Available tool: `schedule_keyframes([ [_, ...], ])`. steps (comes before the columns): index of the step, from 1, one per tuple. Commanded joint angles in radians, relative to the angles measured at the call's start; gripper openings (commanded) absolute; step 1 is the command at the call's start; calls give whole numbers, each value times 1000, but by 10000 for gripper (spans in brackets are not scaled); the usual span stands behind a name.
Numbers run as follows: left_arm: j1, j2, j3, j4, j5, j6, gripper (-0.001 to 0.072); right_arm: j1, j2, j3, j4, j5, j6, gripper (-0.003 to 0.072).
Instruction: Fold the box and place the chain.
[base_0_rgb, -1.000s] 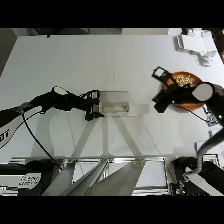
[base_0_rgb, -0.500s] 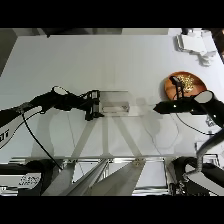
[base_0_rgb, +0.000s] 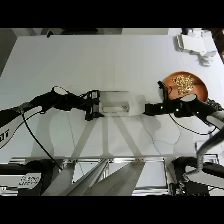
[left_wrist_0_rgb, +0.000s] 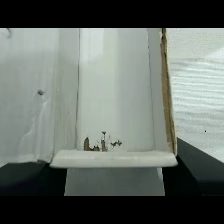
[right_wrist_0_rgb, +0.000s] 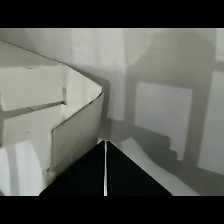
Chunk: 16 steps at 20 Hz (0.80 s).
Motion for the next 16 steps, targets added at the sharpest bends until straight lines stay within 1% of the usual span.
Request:
schedule_keyframes([
  [1, 0, 1, 0, 0, 0, 0, 108, 45, -13, -1, 122, 9, -50, 6],
  [4, 0, 1, 0, 0, 0, 0, 108, 80, -11, 0, 201, 9, -50, 7],
  [5, 0, 1, 0, 0, 0, 0, 108, 89, -8, 0, 229, 9, -50, 42],
  [6, 0, 1, 0, 0, 0, 0, 108, 91, -5, 0, 246, 12, -50, 122],
  [7, 0, 1, 0, 0, 0, 0, 108, 90, 0, 0, 254, 13, -48, 177],
  [11, 0, 1, 0, 0, 0, 0, 108, 90, 29, 0, 257, 16, -45, 188],
  [12, 0, 1, 0, 0, 0, 0, 108, 90, 32, 0, 257, 16, -45, 218],
  [13, 0, 1, 0, 0, 0, 0, 108, 91, 32, 0, 257, 15, -45, 309],
  [15, 0, 1, 0, 0, 0, 0, 108, 115, 32, 0, 256, -11, -45, 339],
  [16, 0, 1, 0, 0, 0, 0, 108, 135, 32, 0, 256, -38, -46, 381],
])
